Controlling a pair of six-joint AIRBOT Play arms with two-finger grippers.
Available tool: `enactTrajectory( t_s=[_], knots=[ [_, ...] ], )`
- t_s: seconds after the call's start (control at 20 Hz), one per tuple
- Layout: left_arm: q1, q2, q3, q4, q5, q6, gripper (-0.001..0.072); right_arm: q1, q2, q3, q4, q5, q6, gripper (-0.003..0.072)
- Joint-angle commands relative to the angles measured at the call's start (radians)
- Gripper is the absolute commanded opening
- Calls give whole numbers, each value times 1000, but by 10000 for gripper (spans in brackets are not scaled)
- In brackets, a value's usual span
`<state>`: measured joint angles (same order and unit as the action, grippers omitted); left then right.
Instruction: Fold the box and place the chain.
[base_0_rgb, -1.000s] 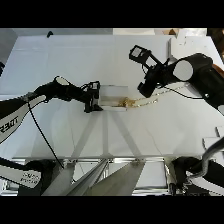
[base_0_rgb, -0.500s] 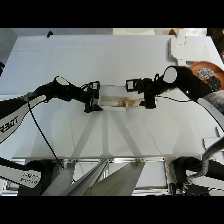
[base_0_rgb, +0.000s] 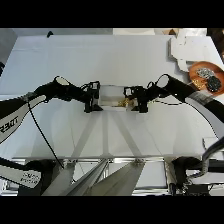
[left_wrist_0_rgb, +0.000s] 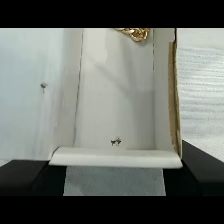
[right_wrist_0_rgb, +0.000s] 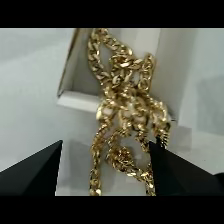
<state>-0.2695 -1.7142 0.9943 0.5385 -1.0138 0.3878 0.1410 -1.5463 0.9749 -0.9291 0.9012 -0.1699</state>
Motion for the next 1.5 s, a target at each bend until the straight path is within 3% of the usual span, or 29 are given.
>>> enactTrajectory(
  t_s=[0.0, 0.1, 0.2, 0.55, 1.2, 1.45],
  knots=[
    [0, 0, 0, 0, 0, 0, 337, -1, -19, -2, 40, -31, -14, 461],
    [0, 0, 0, 0, 0, 0, 337, -1, -19, -2, 40, -23, -13, 195],
    [0, 0, 0, 0, 0, 0, 337, -1, -19, -2, 39, -19, -11, 20],
    [0, 0, 0, 0, 0, 0, 337, -1, 36, -2, -8, -23, 115, 18],
    [0, 0, 0, 0, 0, 0, 337, 2, 328, -2, -90, -24, 294, 17],
    [0, 0, 0, 0, 0, 0, 337, 92, 364, 2, -87, -102, 347, 18]
  ],
)
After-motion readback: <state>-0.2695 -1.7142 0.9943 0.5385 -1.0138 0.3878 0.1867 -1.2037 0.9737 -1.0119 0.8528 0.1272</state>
